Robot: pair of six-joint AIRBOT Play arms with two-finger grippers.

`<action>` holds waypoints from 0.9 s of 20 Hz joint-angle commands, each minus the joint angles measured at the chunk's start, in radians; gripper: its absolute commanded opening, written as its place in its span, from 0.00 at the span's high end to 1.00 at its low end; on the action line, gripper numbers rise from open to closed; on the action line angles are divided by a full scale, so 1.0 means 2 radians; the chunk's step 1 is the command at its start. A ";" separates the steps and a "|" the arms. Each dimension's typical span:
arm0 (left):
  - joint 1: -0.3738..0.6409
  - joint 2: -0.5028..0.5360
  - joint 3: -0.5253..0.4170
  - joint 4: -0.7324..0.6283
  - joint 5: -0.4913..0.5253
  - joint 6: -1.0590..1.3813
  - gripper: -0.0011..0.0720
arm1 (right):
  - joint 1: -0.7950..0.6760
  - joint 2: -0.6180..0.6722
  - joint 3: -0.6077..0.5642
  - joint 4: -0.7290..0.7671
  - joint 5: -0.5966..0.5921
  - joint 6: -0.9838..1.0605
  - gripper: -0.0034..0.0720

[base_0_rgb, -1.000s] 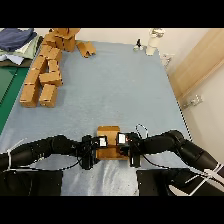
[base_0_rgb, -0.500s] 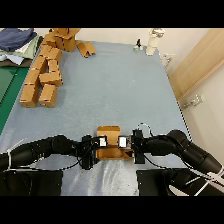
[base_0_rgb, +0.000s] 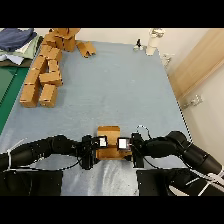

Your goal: Fold the box.

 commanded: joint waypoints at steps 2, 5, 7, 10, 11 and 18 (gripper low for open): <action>0.000 0.000 0.000 0.000 0.000 0.000 0.36 | 0.020 -0.035 0.000 0.039 0.047 -0.017 0.71; 0.000 0.000 0.000 0.000 0.000 0.000 0.36 | 0.043 -0.040 0.000 0.042 0.059 -0.017 0.84; 0.000 0.000 0.000 0.000 0.000 0.000 0.36 | 0.051 -0.041 0.000 0.041 0.073 -0.017 0.84; 0.000 0.000 0.000 0.000 0.000 0.000 0.36 | 0.054 -0.048 0.000 0.044 0.082 -0.017 0.36; 0.000 0.000 0.000 0.000 0.000 0.000 0.36 | 0.054 -0.052 0.000 0.044 0.080 -0.017 0.35; 0.000 0.000 0.000 0.000 0.000 0.000 0.36 | 0.054 -0.052 0.000 0.046 0.076 -0.016 0.35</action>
